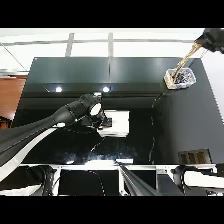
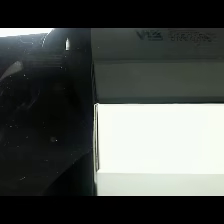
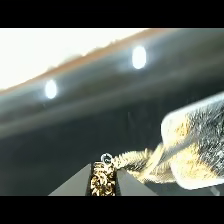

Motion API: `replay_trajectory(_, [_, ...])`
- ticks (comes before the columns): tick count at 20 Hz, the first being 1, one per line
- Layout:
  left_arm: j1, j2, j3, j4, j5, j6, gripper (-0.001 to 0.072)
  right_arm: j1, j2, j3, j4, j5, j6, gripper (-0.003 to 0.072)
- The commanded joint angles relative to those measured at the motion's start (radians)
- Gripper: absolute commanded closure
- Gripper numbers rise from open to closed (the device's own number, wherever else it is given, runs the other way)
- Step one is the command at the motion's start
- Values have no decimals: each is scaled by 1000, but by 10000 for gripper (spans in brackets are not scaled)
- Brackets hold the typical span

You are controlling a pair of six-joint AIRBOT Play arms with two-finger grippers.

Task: Fold the box and place the chain.

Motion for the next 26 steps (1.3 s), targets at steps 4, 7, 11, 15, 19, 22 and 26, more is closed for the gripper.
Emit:
replay_trajectory(4, [0,0,0,0,-2,0,677,-39,33,0,-55,-38,-23,677])
replay_trajectory(7, [0,0,0,0,-2,0,677,-39,0,0,-55,-69,-23,677])
replay_trajectory(11, [0,0,0,0,-2,0,677,-37,-72,0,-48,-61,-19,677])
replay_trajectory(15, [0,0,0,0,-2,0,677,-36,-141,0,-48,-38,-19,676])
replay_trajectory(19, [0,0,0,0,-2,0,677,-36,-146,0,-40,-26,-19,676])
replay_trajectory(22, [0,0,0,0,-2,0,677,-35,-83,0,32,19,-86,676])
replay_trajectory(26, [0,0,0,0,-1,0,677,-36,121,1,130,-10,-168,676])
